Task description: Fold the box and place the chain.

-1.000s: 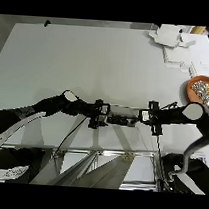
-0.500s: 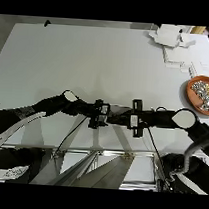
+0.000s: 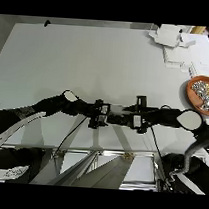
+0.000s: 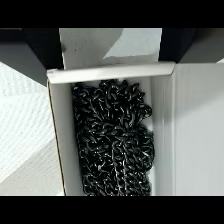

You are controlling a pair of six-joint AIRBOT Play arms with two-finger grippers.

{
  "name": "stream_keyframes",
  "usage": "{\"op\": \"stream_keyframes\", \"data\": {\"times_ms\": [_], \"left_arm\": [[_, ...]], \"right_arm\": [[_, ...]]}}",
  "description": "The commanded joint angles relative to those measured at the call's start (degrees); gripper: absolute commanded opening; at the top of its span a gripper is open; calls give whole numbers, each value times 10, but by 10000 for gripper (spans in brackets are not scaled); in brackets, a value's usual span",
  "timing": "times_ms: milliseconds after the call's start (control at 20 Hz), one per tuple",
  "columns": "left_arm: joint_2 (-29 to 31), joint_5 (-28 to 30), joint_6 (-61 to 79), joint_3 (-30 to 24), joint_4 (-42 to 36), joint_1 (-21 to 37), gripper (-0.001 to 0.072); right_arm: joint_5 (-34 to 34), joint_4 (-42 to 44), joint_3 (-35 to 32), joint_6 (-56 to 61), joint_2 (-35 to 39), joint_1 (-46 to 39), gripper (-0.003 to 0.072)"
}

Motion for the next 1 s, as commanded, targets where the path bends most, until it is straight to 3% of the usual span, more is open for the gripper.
{"op": "stream_keyframes", "data": {"times_ms": [0, 250, 750, 950], "left_arm": [[0, 0, 0, 0, 0, 0, 314], [0, 0, 0, 0, 0, 0, 314], [0, 0, 0, 0, 0, 0, 314], [0, 0, 0, 0, 0, 0, 314]], "right_arm": [[86, -76, 2, 0, 43, -108, 180], [65, -165, -10, 0, -2, -213, 179], [50, -172, -11, -11, -172, -203, 181], [26, -172, -11, -22, -199, -203, 180]]}}
